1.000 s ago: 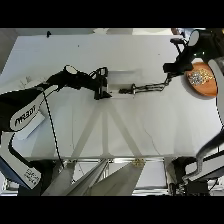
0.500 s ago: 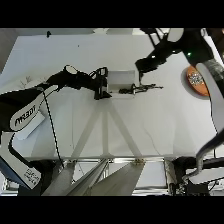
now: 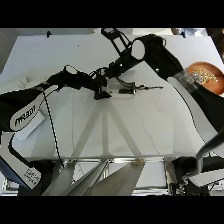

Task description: Fold the box and place the chain.

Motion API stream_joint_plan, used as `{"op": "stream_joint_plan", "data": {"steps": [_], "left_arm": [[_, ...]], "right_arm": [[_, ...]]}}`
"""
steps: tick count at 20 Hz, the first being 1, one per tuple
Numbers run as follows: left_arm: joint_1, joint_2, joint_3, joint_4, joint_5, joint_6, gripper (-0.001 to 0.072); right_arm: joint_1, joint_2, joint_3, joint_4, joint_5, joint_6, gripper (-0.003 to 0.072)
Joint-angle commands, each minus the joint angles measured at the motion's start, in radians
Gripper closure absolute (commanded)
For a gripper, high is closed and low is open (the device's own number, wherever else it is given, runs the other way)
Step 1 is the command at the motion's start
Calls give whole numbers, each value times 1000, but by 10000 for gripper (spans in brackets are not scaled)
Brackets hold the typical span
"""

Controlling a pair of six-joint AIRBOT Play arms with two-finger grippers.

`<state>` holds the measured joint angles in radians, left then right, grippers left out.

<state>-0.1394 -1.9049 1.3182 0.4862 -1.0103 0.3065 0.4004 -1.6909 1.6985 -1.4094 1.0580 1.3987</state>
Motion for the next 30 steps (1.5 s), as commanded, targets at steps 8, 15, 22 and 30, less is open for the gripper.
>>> {"op": "stream_joint_plan", "data": {"steps": [8,15,22,30], "left_arm": [[1,1,0,0,0,0,283],[1,1,0,0,0,0,283],[1,1,0,0,0,0,283],[1,1,0,0,0,0,283]], "right_arm": [[11,-40,0,-136,93,25,328],[-177,36,0,-285,262,4,320],[-353,-91,-2,-199,340,-173,140],[-322,-232,-2,-81,315,-354,137]]}}
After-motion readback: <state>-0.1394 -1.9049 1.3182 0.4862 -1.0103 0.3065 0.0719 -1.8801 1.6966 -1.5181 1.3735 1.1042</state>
